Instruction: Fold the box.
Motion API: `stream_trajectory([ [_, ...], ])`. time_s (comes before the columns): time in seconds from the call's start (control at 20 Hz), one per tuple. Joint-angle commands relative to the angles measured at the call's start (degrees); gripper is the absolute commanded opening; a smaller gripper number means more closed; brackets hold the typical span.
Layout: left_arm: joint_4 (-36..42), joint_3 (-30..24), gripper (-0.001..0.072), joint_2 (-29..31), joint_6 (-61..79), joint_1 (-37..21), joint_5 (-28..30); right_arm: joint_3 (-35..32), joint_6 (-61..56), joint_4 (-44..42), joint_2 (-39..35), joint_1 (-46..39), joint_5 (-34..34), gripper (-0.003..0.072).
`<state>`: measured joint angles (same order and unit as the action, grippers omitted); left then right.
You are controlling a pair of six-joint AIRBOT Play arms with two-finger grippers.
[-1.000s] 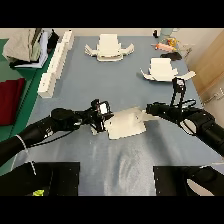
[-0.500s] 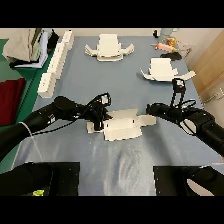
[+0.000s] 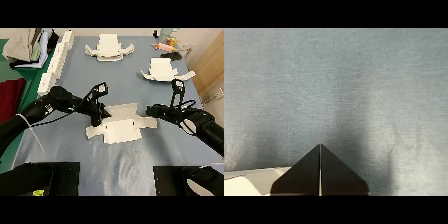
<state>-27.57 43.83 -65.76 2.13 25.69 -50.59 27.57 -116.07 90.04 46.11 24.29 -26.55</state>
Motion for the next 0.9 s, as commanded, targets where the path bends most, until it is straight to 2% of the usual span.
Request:
stream_trajectory([
  [0.0, -0.8, 0.6, 0.0016, -1.0, -3.1, -1.7, -5.9, 0.0, 0.0, 0.0, 0.0, 0.0, -0.2, 0.0004],
  [0.25, -0.7, 0.6, 0.0016, -5.0, -3.0, -1.4, -6.7, 0.0, 0.0, 0.0, 0.0, 0.0, -0.3, 0.0004],
  [0.5, -0.8, 1.0, 0.0016, -5.1, -1.5, -1.6, -5.2, 0.0, 0.0, 0.0, 0.0, 0.0, -0.4, 0.0005],
  [0.65, -0.7, 3.4, 0.0016, -5.1, -2.2, -2.3, -5.1, 0.0, 0.0, 0.0, 0.0, 0.0, -0.4, 0.0004],
  [0.85, -0.7, 3.6, 0.0016, -6.3, -2.2, -2.4, -7.2, 0.0, 0.0, 0.0, 0.0, 0.0, -0.5, 0.0004],
])
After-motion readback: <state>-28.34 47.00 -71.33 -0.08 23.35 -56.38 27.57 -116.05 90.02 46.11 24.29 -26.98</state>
